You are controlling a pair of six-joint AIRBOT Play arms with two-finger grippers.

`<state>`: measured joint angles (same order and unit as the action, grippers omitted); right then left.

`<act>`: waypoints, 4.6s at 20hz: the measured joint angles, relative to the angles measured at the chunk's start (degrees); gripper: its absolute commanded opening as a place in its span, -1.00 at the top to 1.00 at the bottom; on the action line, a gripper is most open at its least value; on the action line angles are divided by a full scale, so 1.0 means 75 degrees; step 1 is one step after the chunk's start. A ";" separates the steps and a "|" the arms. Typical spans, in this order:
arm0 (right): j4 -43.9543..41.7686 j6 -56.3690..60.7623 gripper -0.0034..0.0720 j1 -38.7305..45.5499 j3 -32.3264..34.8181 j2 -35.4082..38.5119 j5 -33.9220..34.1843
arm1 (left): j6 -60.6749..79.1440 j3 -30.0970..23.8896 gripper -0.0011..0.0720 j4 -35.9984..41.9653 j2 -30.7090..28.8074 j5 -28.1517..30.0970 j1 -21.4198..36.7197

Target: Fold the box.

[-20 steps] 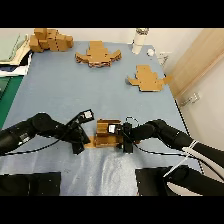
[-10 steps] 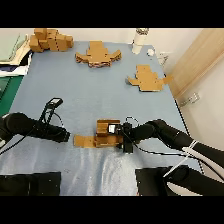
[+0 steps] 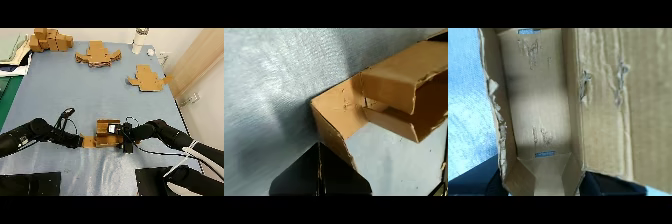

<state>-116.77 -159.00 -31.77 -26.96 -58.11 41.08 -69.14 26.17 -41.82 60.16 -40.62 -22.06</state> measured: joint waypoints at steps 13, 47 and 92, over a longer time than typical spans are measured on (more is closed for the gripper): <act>0.0000 0.0000 -0.42 0.0000 0.0000 0.0000 0.0000 | 0.0096 0.0533 0.15 0.0592 -0.0134 0.0344 -0.0699; 0.0000 0.0000 -0.42 0.0000 0.0000 0.0000 0.0000 | -0.1154 0.1122 -0.42 0.0790 0.0361 0.0842 -0.1148; 0.0006 0.0009 -0.42 0.0003 0.0000 0.0000 0.0017 | -0.9509 0.5304 0.93 -0.6065 0.3529 -0.2970 -0.4010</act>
<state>-116.73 -158.93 -31.75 -26.96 -58.11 41.21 -140.46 65.95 -87.31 86.63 -62.89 -52.14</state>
